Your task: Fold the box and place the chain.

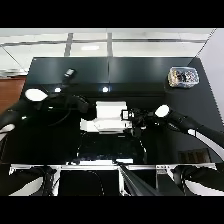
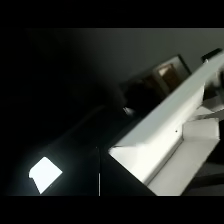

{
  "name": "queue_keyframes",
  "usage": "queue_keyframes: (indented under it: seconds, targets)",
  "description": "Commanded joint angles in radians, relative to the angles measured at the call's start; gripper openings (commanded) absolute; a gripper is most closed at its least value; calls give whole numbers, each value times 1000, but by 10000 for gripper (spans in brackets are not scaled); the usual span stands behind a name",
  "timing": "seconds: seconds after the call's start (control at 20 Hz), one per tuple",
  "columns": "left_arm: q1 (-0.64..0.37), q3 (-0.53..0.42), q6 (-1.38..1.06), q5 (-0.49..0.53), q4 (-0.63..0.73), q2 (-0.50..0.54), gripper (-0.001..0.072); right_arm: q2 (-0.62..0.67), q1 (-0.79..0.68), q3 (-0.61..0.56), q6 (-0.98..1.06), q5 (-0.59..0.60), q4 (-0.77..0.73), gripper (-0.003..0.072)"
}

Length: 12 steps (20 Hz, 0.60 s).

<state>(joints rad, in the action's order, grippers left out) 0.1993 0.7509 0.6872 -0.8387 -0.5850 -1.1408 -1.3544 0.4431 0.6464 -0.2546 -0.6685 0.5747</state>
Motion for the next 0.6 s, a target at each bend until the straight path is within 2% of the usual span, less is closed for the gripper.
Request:
queue_keyframes:
  seconds: [0.0, 0.15, 0.2, 0.25, 0.3, 0.55]
  targets:
    - [-82, -51, 20, -65, -54, 177, 26, 0, 0, 0, 0, 0, 0, 198]
    - [-68, -132, -298, -167, -62, 220, 29, 0, 0, 0, 0, 0, 0, 198]
    - [-58, -154, -412, -172, -64, 214, 113, 0, 0, 0, 0, 0, 0, 198]
    - [-42, -176, -488, -156, -63, 205, 475, 0, 0, 0, 0, 0, 0, 198]
    - [-25, -192, -544, -111, -63, 192, 713, 0, 0, 0, 0, 0, 0, 198]
    - [71, -199, -1074, 42, -80, 121, 713, 0, 0, 0, 0, 0, 0, 198]
